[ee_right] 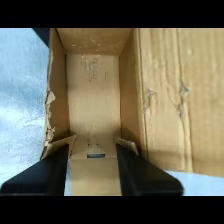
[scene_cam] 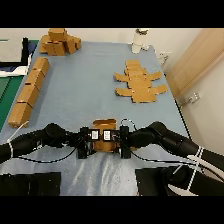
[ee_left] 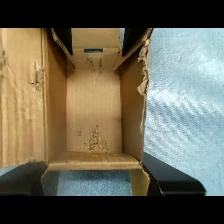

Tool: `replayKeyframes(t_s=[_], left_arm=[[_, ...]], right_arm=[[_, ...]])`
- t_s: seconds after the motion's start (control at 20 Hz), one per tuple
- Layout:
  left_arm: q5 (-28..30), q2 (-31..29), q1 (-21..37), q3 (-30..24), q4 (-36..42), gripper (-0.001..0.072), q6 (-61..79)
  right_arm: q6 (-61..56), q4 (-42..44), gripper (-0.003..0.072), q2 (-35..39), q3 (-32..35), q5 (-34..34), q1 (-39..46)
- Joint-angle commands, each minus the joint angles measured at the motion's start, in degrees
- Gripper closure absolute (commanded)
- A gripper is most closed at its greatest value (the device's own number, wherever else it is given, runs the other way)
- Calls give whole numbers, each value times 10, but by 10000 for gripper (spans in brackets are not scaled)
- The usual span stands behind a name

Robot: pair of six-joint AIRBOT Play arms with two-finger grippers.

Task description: Fold the box.

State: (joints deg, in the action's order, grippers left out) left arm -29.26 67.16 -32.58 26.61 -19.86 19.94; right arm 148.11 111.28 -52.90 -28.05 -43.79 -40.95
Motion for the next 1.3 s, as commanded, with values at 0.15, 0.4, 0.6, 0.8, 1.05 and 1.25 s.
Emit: replayKeyframes(t_s=[0.15,0.4,0.6,0.8,1.05,1.25], left_arm=[[2,0,0,0,1,238,0],[2,0,0,0,1,238,0],[2,0,0,0,1,238,0],[2,0,0,0,1,238,0],[2,0,0,0,1,238,0],[2,0,0,0,1,238,0]], right_arm=[[-338,-289,493,60,-28,-132,-1],[-606,-420,680,122,-30,-236,49],[-685,-250,681,119,-7,-226,157],[-622,-87,681,83,49,-122,188],[-525,47,682,40,65,-89,188],[-509,71,682,76,64,-90,187]])
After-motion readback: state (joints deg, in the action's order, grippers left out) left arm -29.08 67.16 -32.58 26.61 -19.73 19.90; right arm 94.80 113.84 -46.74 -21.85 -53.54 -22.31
